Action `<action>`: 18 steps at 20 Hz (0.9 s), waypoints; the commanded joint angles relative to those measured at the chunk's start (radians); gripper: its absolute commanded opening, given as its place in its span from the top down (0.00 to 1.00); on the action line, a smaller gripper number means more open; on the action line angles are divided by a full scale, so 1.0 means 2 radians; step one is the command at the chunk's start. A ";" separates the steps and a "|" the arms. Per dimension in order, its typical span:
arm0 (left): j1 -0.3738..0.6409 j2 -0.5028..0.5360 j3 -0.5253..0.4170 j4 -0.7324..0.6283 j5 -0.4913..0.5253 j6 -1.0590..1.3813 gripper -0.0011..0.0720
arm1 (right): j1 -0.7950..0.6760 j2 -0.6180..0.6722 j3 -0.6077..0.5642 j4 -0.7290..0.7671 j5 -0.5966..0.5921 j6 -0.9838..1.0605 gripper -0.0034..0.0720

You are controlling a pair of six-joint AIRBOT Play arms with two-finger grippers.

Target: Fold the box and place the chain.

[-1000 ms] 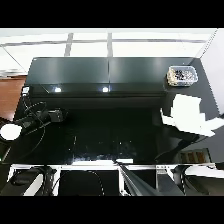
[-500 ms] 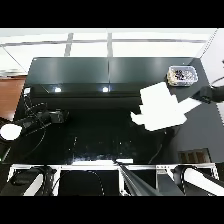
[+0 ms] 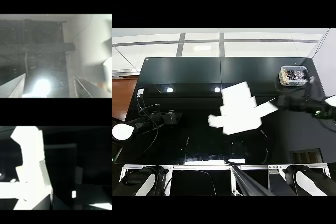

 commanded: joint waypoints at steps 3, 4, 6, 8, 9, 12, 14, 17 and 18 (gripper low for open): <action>-0.007 -0.014 0.001 -0.108 0.017 0.041 0.03 | 0.163 0.008 -0.088 0.148 -0.191 -0.052 0.93; -0.009 -0.025 0.007 -0.123 0.014 0.043 0.03 | 0.188 0.007 -0.089 0.150 -0.217 -0.052 0.94; -0.008 -0.073 0.037 -0.142 -0.022 0.039 0.04 | 0.222 0.007 -0.089 0.150 -0.246 -0.052 0.93; -0.008 -0.142 0.084 -0.160 -0.066 0.040 0.03 | 0.235 0.007 -0.089 0.145 -0.248 -0.052 0.94; -0.008 -0.182 0.112 -0.172 -0.088 0.042 0.03 | 0.237 0.007 -0.089 0.145 -0.247 -0.052 0.93; -0.008 -0.305 0.196 -0.196 -0.172 0.055 0.03 | 0.238 0.007 -0.089 0.144 -0.247 -0.052 0.94; -0.009 -0.376 0.241 -0.206 -0.229 0.055 0.03 | 0.238 0.007 -0.089 0.144 -0.247 -0.052 0.94; -0.009 -0.442 0.280 -0.228 -0.273 0.055 0.03 | 0.238 0.007 -0.089 0.144 -0.242 -0.052 0.93; -0.009 -0.455 0.289 -0.233 -0.279 0.055 0.03 | 0.238 0.007 -0.089 0.144 -0.242 -0.052 0.93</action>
